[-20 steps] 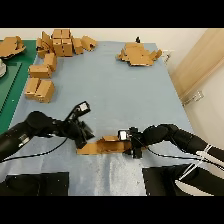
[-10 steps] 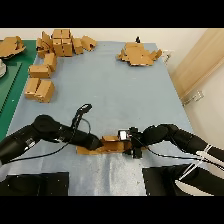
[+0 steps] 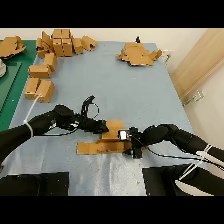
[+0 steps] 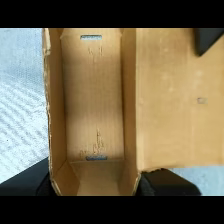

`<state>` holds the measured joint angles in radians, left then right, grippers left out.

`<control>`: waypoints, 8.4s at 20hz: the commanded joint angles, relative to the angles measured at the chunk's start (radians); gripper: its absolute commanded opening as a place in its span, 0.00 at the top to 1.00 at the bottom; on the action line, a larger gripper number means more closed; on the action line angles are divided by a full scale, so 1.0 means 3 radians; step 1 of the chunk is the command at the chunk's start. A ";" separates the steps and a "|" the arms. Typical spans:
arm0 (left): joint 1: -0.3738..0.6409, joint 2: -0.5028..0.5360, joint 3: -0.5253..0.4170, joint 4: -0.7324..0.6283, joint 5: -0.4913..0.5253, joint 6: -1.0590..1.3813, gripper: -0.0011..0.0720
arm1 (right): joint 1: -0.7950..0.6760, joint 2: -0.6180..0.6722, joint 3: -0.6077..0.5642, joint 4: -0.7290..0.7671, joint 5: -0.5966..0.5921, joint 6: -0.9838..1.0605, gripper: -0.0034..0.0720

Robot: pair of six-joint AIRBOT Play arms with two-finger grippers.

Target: Fold the box.

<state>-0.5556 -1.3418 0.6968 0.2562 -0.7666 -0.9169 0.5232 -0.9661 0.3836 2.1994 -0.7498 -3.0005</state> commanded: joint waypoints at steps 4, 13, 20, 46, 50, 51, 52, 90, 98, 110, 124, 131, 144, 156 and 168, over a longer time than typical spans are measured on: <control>-0.0057 -0.0282 0.0057 0.0022 -0.0178 0.0015 0.97 | 0.0001 0.0001 -0.0003 -0.0001 0.0001 0.0000 0.30; 0.0940 -0.0104 0.0056 0.0271 -0.1490 0.1916 0.98 | 0.0001 0.0001 -0.0003 -0.0001 -0.0003 0.0000 0.30; 0.0319 0.1381 -0.0548 0.1881 -0.0231 0.1493 0.98 | 0.0001 0.0001 -0.0003 -0.0014 -0.0006 0.0000 0.30; -0.1151 0.1246 -0.0706 0.2351 0.0923 0.1433 0.45 | 0.0001 0.0001 -0.0003 -0.0014 0.0001 0.0000 0.30; -0.1150 0.1227 -0.0706 0.2354 0.0922 0.1434 0.80 | 0.0001 0.0001 -0.0003 -0.0014 0.0001 0.0000 0.30; -0.1150 0.1227 -0.0706 0.2363 0.0930 0.1433 0.84 | 0.0001 0.0000 -0.0003 -0.0014 0.0001 0.0000 0.30; -0.1150 0.1227 -0.0706 0.2361 0.0942 0.1433 0.84 | 0.0001 0.0000 -0.0003 -0.0014 0.0001 0.0000 0.30; -0.1101 0.1195 -0.0685 0.2708 0.1036 0.1207 0.97 | 0.0001 0.0000 -0.0003 -0.0014 0.0000 0.0000 0.30; -0.0912 0.1516 -0.0685 0.3245 0.0309 0.0731 0.36 | 0.0001 0.0000 -0.0003 -0.0014 0.0000 0.0000 0.30; -0.1226 0.1254 -0.0684 0.2871 0.0788 0.0735 0.52 | 0.0001 0.0000 -0.0003 -0.0014 0.0000 0.0000 0.30; -0.1441 0.1144 -0.0657 0.2796 0.1054 0.0877 0.93 | 0.0001 0.0000 -0.0003 -0.0014 0.0000 0.0000 0.30; -0.1556 0.1066 -0.0656 0.2796 0.1414 0.0879 0.93 | 0.0001 0.0000 -0.0003 -0.0014 0.0000 0.0000 0.30; -0.1558 0.1024 -0.0657 0.2708 0.1423 0.0875 0.47 | 0.0001 0.0000 -0.0003 -0.0014 -0.0001 0.0000 0.30; -0.1550 0.1068 -0.0615 0.2719 0.1036 0.0619 0.63 | 0.0001 0.0000 -0.0003 -0.0014 -0.0006 0.0000 0.30; -0.1339 0.2537 -0.0546 0.5253 -0.1170 -0.4337 0.97 | 0.0001 0.0000 -0.0003 -0.0015 0.0001 0.0000 0.30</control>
<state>-0.9966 -0.7078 0.5510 1.6699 -0.9520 -1.7462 0.5232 -0.9661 0.3836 2.1948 -0.7506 -3.0009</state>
